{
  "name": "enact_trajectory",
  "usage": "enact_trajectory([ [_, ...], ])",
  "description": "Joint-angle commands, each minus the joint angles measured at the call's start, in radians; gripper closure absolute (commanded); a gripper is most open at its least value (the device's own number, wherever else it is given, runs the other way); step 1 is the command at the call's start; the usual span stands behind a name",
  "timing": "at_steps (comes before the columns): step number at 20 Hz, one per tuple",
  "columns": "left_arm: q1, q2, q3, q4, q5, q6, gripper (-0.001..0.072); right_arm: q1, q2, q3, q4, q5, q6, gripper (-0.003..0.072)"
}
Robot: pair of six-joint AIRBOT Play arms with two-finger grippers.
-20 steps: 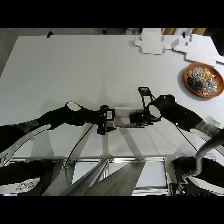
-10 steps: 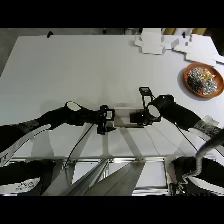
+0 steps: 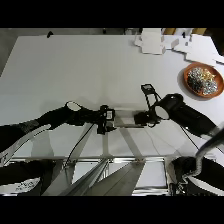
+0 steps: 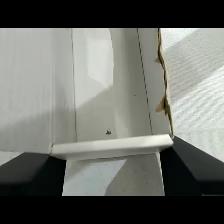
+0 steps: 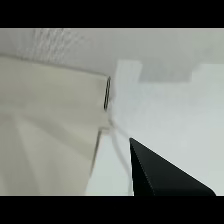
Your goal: Fold the box and place the chain.
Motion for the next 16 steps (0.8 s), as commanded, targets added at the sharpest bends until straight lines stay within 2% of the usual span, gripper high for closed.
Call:
enact_trajectory([
  [1,0.000,0.001,0.001,0.001,-0.001,-0.001,0.0496,-0.001,0.119,0.013,-0.024,0.140,-0.118,0.0351],
  [3,0.000,0.001,0.001,0.001,-0.001,-0.001,0.0496,-0.021,0.167,0.071,-0.022,0.177,-0.172,0.0345],
  [6,0.000,0.001,0.001,0.000,-0.001,-0.001,0.0496,-0.085,0.158,0.242,-0.026,0.169,-0.250,0.0346],
  [11,0.000,0.001,0.001,0.000,-0.001,-0.001,0.0496,-0.341,0.028,0.502,-0.043,0.149,-0.394,0.0347],
  [13,0.000,0.001,0.001,0.000,-0.001,-0.001,0.0496,-0.470,-0.039,0.545,-0.044,0.098,-0.429,0.0347],
  [16,0.000,0.001,0.001,0.001,-0.001,-0.001,0.0496,-0.656,-0.119,0.546,-0.118,-0.038,-0.452,0.0348],
])
